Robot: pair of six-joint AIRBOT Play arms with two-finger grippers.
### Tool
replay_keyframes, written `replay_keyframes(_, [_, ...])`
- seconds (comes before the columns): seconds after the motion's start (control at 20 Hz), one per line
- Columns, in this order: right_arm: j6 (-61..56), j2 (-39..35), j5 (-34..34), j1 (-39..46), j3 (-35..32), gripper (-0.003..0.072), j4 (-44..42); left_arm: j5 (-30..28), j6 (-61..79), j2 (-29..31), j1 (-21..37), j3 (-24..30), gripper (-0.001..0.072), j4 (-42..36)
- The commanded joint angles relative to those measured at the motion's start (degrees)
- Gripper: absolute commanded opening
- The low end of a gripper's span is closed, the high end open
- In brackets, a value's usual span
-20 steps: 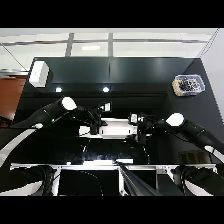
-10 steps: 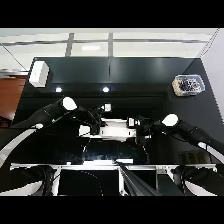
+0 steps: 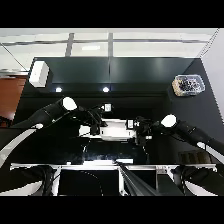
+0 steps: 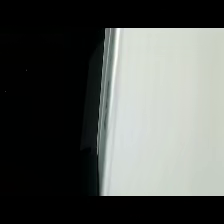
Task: Fold the box and place the chain.
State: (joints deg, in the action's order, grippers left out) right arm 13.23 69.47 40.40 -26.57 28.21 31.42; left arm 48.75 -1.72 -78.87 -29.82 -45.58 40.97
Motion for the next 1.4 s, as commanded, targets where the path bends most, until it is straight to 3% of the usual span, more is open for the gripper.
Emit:
replay_keyframes(0.0, [-0.22, 0.02, -0.17, 0.04, -0.04, 0.0638, 0.15, 0.42, 0.0, -0.02, 0.04, -0.07, 0.0025, 0.09])
replay_keyframes(1.35, [-1.73, -0.11, 1.18, 0.7, -0.04, 0.0638, 0.11, 1.29, 0.0, -0.02, 0.04, -0.07, 0.0025, 0.09])
